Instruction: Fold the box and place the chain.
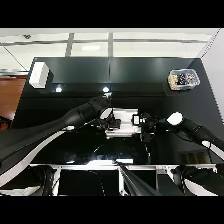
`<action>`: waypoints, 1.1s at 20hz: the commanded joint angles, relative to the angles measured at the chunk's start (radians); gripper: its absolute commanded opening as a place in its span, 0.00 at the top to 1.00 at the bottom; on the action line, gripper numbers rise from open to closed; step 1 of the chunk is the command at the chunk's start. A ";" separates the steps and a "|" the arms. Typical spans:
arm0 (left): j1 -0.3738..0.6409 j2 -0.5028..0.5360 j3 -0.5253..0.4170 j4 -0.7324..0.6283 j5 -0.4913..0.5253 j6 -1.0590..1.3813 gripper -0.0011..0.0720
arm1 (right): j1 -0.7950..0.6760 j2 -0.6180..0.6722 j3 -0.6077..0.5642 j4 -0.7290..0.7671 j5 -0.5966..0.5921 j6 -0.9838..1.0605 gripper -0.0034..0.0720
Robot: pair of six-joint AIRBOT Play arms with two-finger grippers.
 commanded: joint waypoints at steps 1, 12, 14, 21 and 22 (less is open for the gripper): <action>-0.001 -0.024 0.027 -0.004 -0.029 -0.055 0.61 | 0.000 0.000 0.000 0.000 0.001 0.001 0.40; -0.020 -0.024 0.027 0.002 -0.030 -0.104 0.93 | 0.000 0.000 0.000 0.029 0.001 0.000 0.41; -0.020 -0.024 0.027 0.002 -0.031 -0.106 0.95 | 0.000 0.000 0.000 0.029 0.001 0.000 0.40; -0.019 -0.024 0.027 0.001 -0.033 -0.116 0.42 | 0.000 0.000 0.000 0.029 0.001 0.000 0.40; -0.019 -0.024 0.027 0.001 -0.032 -0.117 0.45 | 0.000 0.000 0.000 0.029 0.001 0.000 0.40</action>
